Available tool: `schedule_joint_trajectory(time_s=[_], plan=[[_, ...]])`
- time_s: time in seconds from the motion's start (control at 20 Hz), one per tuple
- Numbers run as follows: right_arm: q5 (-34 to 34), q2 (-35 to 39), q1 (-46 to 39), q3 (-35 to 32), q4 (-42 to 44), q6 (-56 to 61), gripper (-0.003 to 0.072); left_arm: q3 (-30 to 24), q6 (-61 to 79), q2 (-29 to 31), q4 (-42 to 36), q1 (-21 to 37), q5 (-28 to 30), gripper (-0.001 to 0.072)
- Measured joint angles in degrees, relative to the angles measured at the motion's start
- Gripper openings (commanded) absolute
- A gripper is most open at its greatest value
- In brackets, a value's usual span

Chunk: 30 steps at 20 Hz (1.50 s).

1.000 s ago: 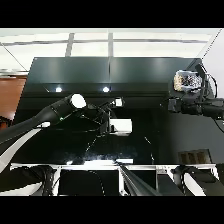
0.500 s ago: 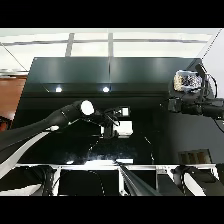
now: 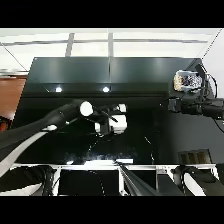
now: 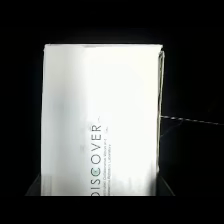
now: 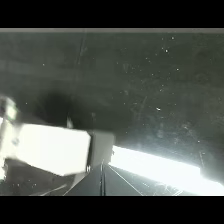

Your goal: Fold the box and place the chain.

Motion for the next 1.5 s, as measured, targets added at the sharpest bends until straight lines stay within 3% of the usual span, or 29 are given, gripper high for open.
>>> schedule_joint_trajectory(time_s=[0.15,0.35,0.5,0.65,1.1,1.15,1.2,1.4,1.5], plan=[[0.0,0.0,0.0,0.0,0.0,0.0,0.0016,0.0,-3.7,4.4,1.4,10.7,-1.8,0.0355],[-0.3,0.0,0.0,0.0,0.0,0.2,0.0016,0.0,-6.0,7.7,2.1,30.4,-2.0,0.0355],[-0.6,0.0,0.0,0.0,0.1,0.5,0.0016,0.9,-7.3,7.0,2.3,43.8,0.9,0.0355],[-1.1,0.0,0.0,0.0,0.3,0.7,0.0016,6.1,-9.4,1.9,2.4,52.1,3.0,0.0355],[-3.1,0.0,0.3,0.0,0.4,0.9,0.0017,36.1,-16.3,-24.9,2.9,58.0,4.6,0.0359],[-3.5,0.0,0.4,0.0,0.4,0.9,0.0016,38.4,-17.0,-27.1,2.9,58.0,4.4,0.0445],[-3.9,0.0,0.7,0.0,0.5,0.9,0.0017,40.2,-17.6,-28.8,2.8,58.0,4.8,0.0695],[-6.4,0.0,1.5,0.0,0.5,0.9,0.0016,44.8,-19.5,-32.3,2.9,57.8,4.2,0.072],[-7.0,0.0,1.7,0.0,0.4,0.9,0.0016,49.3,-21.3,-32.7,3.2,57.9,0.9,0.0718]])
